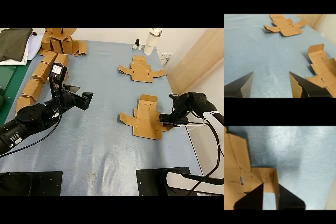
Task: Fold the box.
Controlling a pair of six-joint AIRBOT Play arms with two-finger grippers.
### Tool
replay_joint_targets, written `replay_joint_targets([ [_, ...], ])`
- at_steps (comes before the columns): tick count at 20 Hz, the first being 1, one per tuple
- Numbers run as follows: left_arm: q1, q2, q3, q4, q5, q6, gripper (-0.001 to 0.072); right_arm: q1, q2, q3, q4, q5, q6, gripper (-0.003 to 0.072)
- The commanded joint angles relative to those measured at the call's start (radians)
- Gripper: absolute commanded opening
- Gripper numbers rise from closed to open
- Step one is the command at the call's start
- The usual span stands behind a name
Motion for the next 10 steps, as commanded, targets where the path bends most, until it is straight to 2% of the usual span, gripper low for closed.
replay_joint_targets([
  [1,0.0,0.001,0.0,0.0,-0.002,0.0,0.0661,0.0,0.018,0.002,-0.003,-0.027,-0.016,0.0191],
  [2,0.0,0.001,0.0,0.0,-0.002,0.0,0.0661,0.0,0.024,0.002,0.021,-0.031,-0.034,0.0081],
  [3,0.0,0.001,0.0,-0.001,-0.002,-0.002,0.0661,0.0,0.03,0.002,0.069,-0.031,-0.061,0.0015],
  [5,0.0,0.001,0.001,-0.001,-0.002,-0.07,0.066,0.0,0.04,0.002,0.256,-0.043,-0.165,0.0004],
  [6,0.0,0.001,0.002,-0.001,-0.003,-0.113,0.066,0.0,0.04,0.002,0.399,-0.054,-0.228,0.0004],
  [8,0.002,0.001,0.002,-0.001,-0.039,-0.172,0.0659,0.004,0.041,-0.012,0.658,-0.05,-0.328,0.0003],
  [10,0.01,0.001,0.002,-0.001,-0.095,-0.252,0.0659,0.024,0.05,-0.048,0.843,-0.044,-0.433,0.0003],
])
